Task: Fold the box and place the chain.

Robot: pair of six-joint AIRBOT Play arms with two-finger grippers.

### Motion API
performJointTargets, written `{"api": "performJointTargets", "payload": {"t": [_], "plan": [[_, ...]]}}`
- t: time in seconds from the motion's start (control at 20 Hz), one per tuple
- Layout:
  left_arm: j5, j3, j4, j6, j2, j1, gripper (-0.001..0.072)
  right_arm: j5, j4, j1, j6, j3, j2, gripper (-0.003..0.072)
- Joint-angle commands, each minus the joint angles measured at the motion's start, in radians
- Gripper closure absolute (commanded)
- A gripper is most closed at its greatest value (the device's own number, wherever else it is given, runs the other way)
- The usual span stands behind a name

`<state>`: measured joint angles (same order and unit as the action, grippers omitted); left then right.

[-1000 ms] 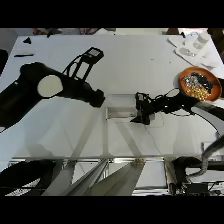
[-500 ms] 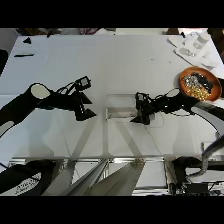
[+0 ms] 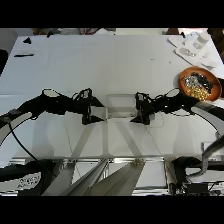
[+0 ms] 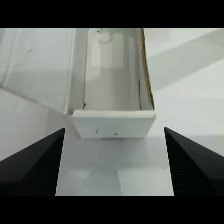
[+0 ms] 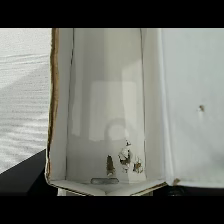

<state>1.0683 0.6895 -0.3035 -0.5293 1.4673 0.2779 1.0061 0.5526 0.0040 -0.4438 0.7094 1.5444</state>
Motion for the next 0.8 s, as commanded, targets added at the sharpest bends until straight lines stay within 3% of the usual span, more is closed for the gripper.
{"api": "performJointTargets", "payload": {"t": [0.0,0.25,0.75], "plan": [[0.007,-0.002,0.047,-0.1,0.044,0.03,0.0013,0.0,0.0,0.0,0.0,0.001,-0.001,0.0258],[-0.046,-0.002,0.093,-0.095,0.064,0.061,0.0013,0.0,0.0,0.0,0.0,0.001,-0.001,0.0258],[-0.048,-0.002,0.041,-0.02,0.063,0.058,0.0014,0.0,0.0,0.0,0.0,0.001,-0.001,0.0258]]}}
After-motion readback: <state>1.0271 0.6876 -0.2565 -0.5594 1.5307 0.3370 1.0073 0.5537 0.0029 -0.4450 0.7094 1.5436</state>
